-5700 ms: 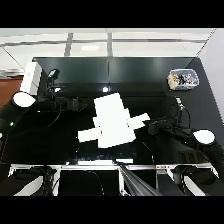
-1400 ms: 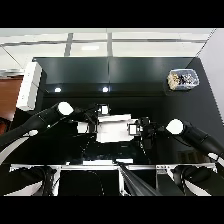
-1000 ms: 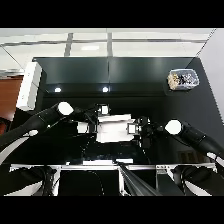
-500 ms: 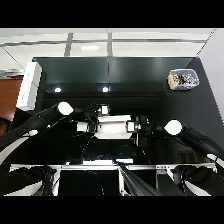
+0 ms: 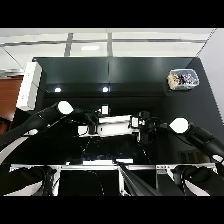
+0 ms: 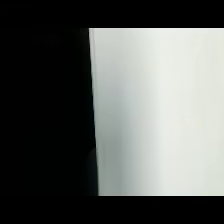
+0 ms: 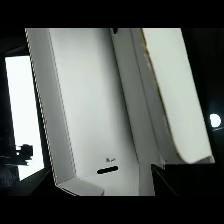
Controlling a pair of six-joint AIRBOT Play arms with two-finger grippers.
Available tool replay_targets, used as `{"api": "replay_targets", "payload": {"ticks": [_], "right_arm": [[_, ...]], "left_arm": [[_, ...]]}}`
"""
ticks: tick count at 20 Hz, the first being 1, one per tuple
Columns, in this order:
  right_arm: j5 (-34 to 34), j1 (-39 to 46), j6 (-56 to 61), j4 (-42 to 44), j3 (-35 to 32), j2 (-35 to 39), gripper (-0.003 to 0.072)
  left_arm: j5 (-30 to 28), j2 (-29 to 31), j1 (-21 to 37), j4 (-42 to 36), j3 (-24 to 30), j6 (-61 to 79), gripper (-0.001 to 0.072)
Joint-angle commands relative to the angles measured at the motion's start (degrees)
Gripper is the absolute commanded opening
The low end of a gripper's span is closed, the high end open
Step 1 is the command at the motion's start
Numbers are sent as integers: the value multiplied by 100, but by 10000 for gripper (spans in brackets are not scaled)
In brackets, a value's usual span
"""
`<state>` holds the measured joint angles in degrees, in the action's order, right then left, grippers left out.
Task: Fold the box and place the chain.
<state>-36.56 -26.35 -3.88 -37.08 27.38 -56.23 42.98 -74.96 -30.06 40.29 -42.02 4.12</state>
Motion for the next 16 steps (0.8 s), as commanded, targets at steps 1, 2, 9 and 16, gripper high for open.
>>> {"api": "replay_targets", "payload": {"ticks": [1,2,9,16], "right_arm": [[-48,70,-7,13,31,13,714],[-28,72,-13,0,31,13,714],[-33,98,-50,33,46,13,714],[-149,101,-933,807,46,-127,714]], "left_arm": [[258,-33,0,11,-72,-50,28],[258,-50,0,24,-85,-50,28],[256,-66,2,452,-94,-184,28],[221,-66,2,446,-96,-179,28]]}}
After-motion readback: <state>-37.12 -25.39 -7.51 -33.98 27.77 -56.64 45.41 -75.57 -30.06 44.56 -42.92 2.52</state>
